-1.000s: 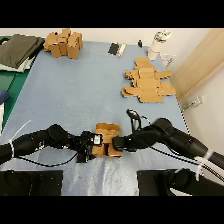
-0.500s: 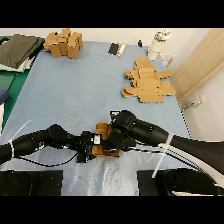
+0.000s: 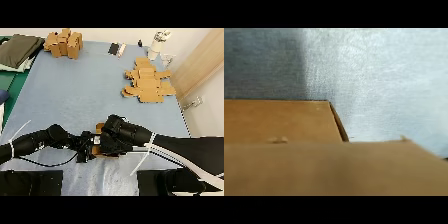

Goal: Fold the box.

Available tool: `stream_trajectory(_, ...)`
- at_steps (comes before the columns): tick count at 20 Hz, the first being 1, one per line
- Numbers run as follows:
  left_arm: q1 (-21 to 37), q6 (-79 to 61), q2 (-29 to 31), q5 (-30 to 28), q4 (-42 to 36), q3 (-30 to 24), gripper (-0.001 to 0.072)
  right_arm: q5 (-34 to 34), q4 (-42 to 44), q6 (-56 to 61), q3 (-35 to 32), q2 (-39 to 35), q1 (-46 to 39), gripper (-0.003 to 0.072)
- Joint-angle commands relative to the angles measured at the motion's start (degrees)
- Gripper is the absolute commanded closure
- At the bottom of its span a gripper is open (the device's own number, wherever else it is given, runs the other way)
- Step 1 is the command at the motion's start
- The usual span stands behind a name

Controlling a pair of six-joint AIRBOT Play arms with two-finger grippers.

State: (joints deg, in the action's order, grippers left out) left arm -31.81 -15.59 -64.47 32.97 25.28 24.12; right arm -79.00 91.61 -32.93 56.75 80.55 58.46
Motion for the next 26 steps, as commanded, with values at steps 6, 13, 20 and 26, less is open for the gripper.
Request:
stream_trajectory(6,0.00,0.02,-0.02,0.00,0.02,0.00,0.0186,2.10,-1.42,1.03,0.09,1.57,0.20,0.0673)
stream_trajectory(13,0.00,0.02,-0.02,0.00,0.02,0.00,0.0187,2.91,-2.25,0.96,0.09,1.60,0.24,0.0410)
stream_trajectory(20,0.00,0.02,-0.02,0.02,0.02,0.00,0.0186,1.75,-2.99,4.13,0.07,-0.31,0.22,0.0324)
stream_trajectory(26,0.00,0.02,-0.02,0.02,0.02,0.00,0.0186,0.61,-1.79,5.66,0.09,-0.33,0.44,0.0324)
